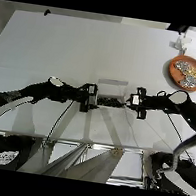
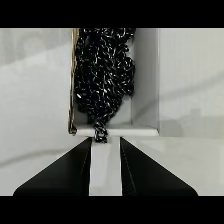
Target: Fold the box and place the chain.
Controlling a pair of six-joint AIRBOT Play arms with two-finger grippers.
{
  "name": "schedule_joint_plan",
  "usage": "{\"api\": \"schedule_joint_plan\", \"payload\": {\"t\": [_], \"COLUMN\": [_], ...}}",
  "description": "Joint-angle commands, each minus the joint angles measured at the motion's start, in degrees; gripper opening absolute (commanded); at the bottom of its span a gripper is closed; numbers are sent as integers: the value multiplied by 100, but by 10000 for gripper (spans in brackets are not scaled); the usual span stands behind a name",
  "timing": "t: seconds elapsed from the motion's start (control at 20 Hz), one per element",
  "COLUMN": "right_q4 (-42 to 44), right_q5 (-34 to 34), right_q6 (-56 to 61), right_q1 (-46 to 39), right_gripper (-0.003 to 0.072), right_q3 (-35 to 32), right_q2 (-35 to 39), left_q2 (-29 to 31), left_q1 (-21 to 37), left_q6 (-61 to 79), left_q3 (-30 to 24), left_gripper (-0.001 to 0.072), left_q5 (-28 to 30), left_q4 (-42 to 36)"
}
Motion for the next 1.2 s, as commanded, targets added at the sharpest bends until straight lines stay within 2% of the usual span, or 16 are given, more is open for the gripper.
{"api": "schedule_joint_plan", "payload": {"t": [0.0,0.05,0.1,0.15,0.55,0.75,1.0,1.15], "right_q4": [66,31,-52,-153,-428,-417,258,280], "right_q5": [52,48,48,15,-136,-358,-417,-455], "right_q6": [11,44,125,249,688,1307,1416,1423], "right_q1": [7,4,4,4,0,0,0,0], "right_gripper": [153,120,26,11,11,11,10,10], "right_q3": [-2,-2,-2,-2,-2,-2,-2,-2], "right_q2": [-4,-4,-4,-4,-4,11,223,431], "left_q2": [2,2,2,2,2,2,2,2], "left_q1": [0,0,0,0,0,0,0,0], "left_q6": [0,0,0,0,0,-2,0,0], "left_q3": [0,0,0,0,0,0,0,0], "left_gripper": [11,11,11,11,11,11,11,11], "left_q5": [0,0,0,0,0,0,0,0], "left_q4": [0,0,0,0,2,0,0,2]}}
